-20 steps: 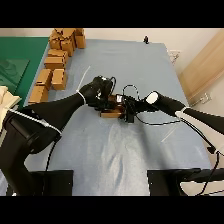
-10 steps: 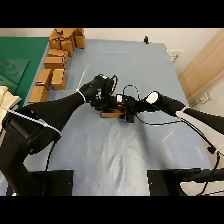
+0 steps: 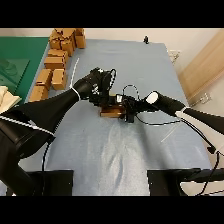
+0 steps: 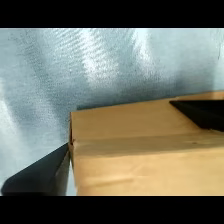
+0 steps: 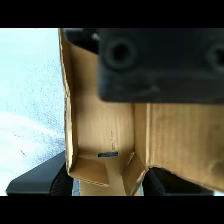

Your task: Fold the box.

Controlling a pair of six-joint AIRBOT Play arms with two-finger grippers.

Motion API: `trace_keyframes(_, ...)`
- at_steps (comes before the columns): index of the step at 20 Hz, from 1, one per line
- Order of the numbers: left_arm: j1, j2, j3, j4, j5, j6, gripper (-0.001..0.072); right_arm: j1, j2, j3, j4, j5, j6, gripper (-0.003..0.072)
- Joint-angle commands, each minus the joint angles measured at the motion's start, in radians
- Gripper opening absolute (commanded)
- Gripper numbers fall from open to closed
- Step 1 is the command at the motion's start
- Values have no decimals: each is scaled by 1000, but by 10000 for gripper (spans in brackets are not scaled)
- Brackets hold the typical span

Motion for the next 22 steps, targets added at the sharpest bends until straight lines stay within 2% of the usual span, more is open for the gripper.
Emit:
trace_keyframes(1,4,13,0,12,-55,33,553,0,0,-1,2,1,3,451)
trace_keyframes(6,8,72,0,12,-72,152,553,0,0,-1,2,2,3,452)
trace_keyframes(10,21,111,-3,-21,-148,302,553,0,0,-1,2,1,3,451)
trace_keyframes(12,30,142,-22,-25,-151,367,553,0,0,-1,2,2,3,452)
trace_keyframes(14,49,179,-53,-44,-150,421,553,0,0,-1,2,1,3,451)
trace_keyframes(19,129,259,-138,-243,-169,728,553,0,0,-1,2,2,3,452)
trace_keyframes(22,230,317,-269,-285,-156,993,554,0,0,-1,2,2,3,452)
